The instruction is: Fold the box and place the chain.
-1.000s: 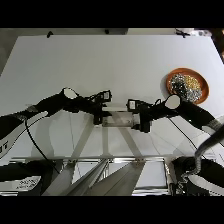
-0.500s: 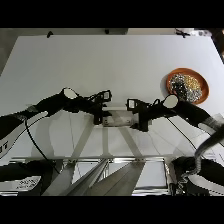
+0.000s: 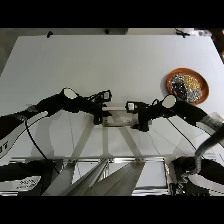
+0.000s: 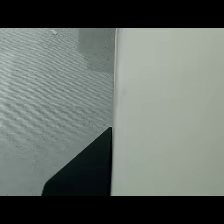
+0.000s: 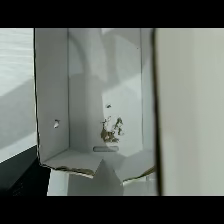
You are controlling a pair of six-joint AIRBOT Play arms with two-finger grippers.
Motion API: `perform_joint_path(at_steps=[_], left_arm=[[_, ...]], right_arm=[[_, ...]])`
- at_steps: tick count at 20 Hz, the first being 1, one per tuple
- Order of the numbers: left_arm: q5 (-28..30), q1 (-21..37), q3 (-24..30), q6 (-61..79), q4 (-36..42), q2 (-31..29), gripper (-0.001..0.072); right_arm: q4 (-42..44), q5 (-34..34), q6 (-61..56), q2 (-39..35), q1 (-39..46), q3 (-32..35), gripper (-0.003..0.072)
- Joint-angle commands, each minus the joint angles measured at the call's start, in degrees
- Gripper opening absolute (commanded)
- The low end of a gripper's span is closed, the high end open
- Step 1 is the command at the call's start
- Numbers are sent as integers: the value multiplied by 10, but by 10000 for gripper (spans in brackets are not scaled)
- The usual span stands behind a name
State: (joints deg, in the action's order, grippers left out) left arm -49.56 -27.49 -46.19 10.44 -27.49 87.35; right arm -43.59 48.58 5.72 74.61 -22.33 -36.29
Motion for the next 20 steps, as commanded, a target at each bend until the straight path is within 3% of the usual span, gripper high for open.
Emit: perform_joint_path(at_steps=[1,5,15,20], left_arm=[[0,0,0,0,0,0,9],[0,0,0,0,0,0,9],[0,0,0,0,0,0,9],[0,0,0,0,0,0,9]], right_arm=[[15,5,9,16,0,-8,694],[19,34,8,50,0,-36,693],[-9,40,18,61,0,-37,656],[-12,38,18,65,0,-37,560]])
